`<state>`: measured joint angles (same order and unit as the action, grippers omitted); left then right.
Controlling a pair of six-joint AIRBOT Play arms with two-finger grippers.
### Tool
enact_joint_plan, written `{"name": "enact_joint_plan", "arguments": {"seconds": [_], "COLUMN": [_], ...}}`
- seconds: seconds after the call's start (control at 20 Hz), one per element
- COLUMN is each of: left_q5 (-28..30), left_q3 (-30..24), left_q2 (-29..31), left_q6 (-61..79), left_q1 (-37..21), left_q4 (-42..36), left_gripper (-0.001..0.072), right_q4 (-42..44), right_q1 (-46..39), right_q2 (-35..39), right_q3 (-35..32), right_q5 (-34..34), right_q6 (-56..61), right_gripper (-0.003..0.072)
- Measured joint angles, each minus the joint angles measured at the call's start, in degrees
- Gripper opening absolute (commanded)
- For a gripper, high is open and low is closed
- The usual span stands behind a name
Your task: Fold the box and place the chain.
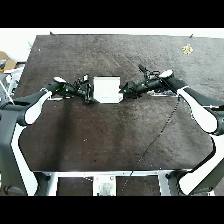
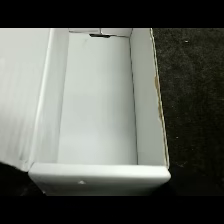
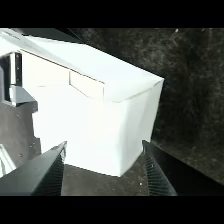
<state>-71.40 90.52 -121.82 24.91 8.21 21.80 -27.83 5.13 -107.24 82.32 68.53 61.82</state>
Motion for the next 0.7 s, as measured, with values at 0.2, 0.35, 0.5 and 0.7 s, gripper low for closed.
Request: {"name": "enact_joint_plan", "arguments": {"seconds": [0.2, 0.35, 0.5, 0.7], "left_q5": [0.00, 0.00, 0.00, 0.00], "left_q3": [0.00, 0.00, 0.00, 0.00], "left_q2": [0.00, 0.00, 0.00, 0.00], "left_q6": [0.02, 0.02, 0.00, 0.00], "left_q1": [0.00, 0.00, 0.00, 0.00], "left_q4": [0.00, 0.00, 0.02, 0.00], "left_gripper": [0.0164, 0.0164, 0.0164, 0.0164], "right_q4": [-2.12, -7.17, -12.61, -19.17], "right_q1": [1.29, 2.91, 4.72, 7.32], "right_q2": [0.00, 0.00, 0.00, -0.02], "right_q3": [1.79, 4.70, 7.28, 10.16], "right_q5": [0.68, 0.55, -0.04, -1.53], "right_q6": [1.77, 4.55, 7.85, 12.22], "right_gripper": [0.0499, 0.0499, 0.0499, 0.0499]}}
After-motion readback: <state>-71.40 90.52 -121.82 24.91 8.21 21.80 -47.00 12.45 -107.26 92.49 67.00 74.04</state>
